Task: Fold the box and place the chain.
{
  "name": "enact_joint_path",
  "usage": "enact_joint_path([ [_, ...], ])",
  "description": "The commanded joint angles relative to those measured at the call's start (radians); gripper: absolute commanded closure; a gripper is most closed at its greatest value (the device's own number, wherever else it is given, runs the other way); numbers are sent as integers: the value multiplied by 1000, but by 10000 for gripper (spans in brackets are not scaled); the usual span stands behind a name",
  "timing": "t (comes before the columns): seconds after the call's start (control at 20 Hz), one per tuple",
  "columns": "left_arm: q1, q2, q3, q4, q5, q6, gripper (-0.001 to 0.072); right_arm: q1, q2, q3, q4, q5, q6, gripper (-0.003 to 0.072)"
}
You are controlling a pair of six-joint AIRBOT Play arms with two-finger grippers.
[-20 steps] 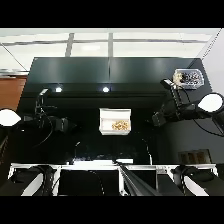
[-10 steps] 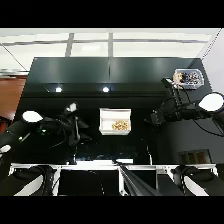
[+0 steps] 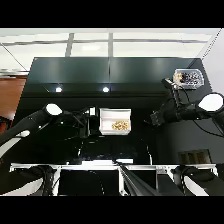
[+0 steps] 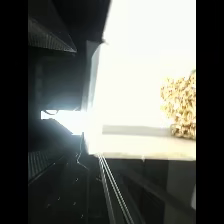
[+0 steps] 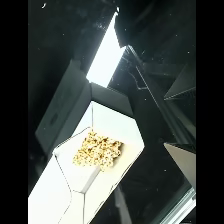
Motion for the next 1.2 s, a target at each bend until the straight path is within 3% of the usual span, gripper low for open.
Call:
enact_joint_path([
  [0.0, -7, -49, 37, -14, -34, 10, 1, 0, 0, -10, -2, 2, 0, 380],
  [0.15, -8, -49, 37, -16, -59, 14, 1, 1, 0, -13, -3, -3, 0, 380],
  [0.65, -8, -52, 37, -39, 42, 20, 2, 0, 0, -13, -3, -26, 0, 380],
  [1.15, -61, -56, 37, -110, 74, 138, 10, 0, 0, -13, -3, -27, 0, 380],
])
